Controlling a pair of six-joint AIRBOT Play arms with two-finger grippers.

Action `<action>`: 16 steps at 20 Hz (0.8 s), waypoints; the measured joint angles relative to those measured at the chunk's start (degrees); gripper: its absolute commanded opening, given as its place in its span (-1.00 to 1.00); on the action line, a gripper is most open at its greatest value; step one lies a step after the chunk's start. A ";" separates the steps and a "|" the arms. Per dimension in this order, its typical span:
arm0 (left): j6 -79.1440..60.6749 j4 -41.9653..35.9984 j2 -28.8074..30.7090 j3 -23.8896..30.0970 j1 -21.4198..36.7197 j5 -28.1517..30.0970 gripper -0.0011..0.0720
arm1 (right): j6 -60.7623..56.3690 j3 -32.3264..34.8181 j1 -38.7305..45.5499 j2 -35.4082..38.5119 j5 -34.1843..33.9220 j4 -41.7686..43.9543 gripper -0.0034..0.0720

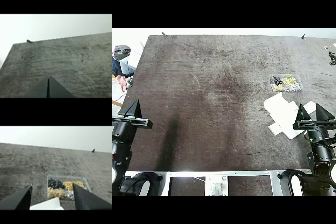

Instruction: Fold the box and place the chain.

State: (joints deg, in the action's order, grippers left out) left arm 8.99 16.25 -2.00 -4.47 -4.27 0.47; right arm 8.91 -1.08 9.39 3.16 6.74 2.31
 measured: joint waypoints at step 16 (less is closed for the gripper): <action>-0.02 0.00 0.00 0.00 0.00 0.00 -0.94 | -0.76 -14.82 0.00 -16.22 -2.29 0.46 0.60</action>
State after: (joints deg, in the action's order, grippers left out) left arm 8.97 16.25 -2.00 -4.47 -4.27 0.47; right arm 8.14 -15.90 9.39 -13.06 4.45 2.76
